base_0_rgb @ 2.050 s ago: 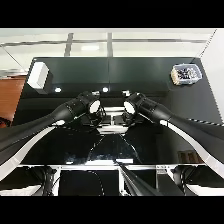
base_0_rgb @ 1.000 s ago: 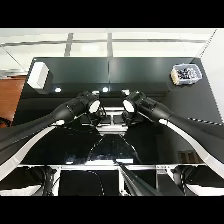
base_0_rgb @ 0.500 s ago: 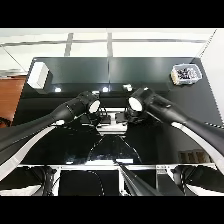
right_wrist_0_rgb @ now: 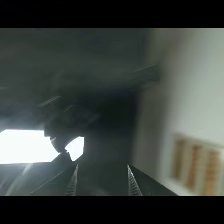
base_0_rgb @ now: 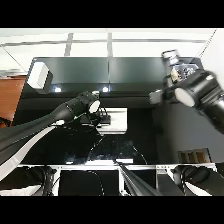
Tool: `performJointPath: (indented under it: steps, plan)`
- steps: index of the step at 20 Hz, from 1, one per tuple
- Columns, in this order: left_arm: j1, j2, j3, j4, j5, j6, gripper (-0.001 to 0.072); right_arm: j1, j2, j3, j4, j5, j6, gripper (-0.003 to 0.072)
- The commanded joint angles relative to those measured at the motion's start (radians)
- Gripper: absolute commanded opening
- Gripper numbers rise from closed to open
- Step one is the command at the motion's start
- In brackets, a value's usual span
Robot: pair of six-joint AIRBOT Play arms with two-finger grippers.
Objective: Fold the box and place the chain.
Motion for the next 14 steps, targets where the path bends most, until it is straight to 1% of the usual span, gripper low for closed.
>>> performJointPath:
  steps: [1, 2, 4, 5, 6, 7, 9, 11, 14]
  plan:
    - [0.0, 0.0, 0.001, 0.0, 0.003, 0.0, 0.0028, -0.181, 0.015, -0.005, -0.164, -0.134, 0.005, 0.0715]
    - [0.0, 0.0, 0.001, 0.0, 0.003, 0.0, 0.0028, -0.262, 0.002, -0.008, -0.151, -0.233, 0.002, 0.0709]
    - [0.0, 0.0, 0.001, 0.0, 0.003, 0.0, 0.0028, -0.425, -0.045, -0.007, -0.074, -0.377, 0.006, 0.071]
    - [0.0, 0.0, 0.001, 0.0, 0.003, 0.0, 0.0028, -0.507, -0.077, -0.005, 0.001, -0.422, 0.006, 0.0709]
    - [0.0, 0.0, 0.001, 0.001, 0.003, 0.0, 0.0028, -0.574, -0.109, 0.002, 0.076, -0.441, 0.004, 0.0709]
    - [0.0, 0.0, 0.001, 0.001, 0.003, 0.0, 0.0027, -0.63, -0.151, 0.016, 0.146, -0.45, -0.018, 0.0709]
    - [0.0, 0.0, 0.001, 0.001, 0.003, 0.0, 0.0028, -0.694, -0.254, 0.082, 0.219, -0.44, -0.078, 0.0709]
    - [0.0, 0.0, 0.001, 0.003, 0.003, 0.0, 0.0028, -0.71, -0.376, 0.206, 0.246, -0.391, -0.127, 0.0709]
    - [0.0, 0.0, 0.001, 0.003, 0.003, 0.0, 0.0028, -0.713, -0.57, 0.436, 0.251, -0.291, -0.156, 0.0708]
